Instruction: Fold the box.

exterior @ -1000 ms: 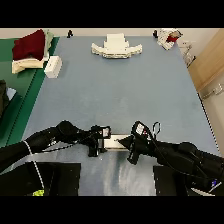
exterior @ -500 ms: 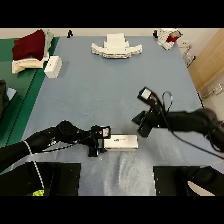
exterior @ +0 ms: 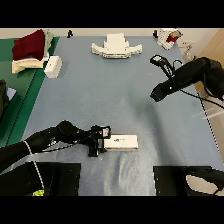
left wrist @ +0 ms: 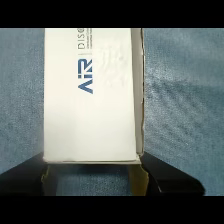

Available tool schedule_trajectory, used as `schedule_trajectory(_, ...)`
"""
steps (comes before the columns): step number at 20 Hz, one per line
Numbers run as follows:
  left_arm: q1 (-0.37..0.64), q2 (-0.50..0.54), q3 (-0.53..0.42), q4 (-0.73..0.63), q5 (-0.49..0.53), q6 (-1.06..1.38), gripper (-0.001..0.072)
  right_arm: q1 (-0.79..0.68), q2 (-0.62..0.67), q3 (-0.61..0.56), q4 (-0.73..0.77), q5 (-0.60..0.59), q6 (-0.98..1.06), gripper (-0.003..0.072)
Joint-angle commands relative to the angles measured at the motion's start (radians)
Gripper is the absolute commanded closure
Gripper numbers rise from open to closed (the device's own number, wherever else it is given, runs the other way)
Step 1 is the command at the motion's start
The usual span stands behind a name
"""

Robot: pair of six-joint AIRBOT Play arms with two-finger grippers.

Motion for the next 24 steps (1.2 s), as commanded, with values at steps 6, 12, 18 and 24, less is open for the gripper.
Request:
schedule_trajectory(6, 0.001, 0.001, 0.001, 0.0, 0.0, 0.0, 0.0192, -0.025, -0.13, 0.077, -0.009, -0.031, -0.005, 0.0679)
schedule_trajectory(12, 0.001, 0.001, 0.001, 0.0, 0.0, 0.0, 0.0192, -0.025, -0.13, 0.077, -0.009, -0.031, -0.005, 0.0679)
schedule_trajectory(18, 0.001, 0.062, 0.017, 0.005, -0.037, -0.09, 0.0191, -0.025, -0.13, 0.077, -0.009, -0.031, -0.005, 0.0679)
schedule_trajectory(24, 0.149, 0.296, 0.018, 0.183, -0.026, -0.485, 0.0192, -0.025, -0.13, 0.077, -0.009, -0.031, -0.005, 0.0679)
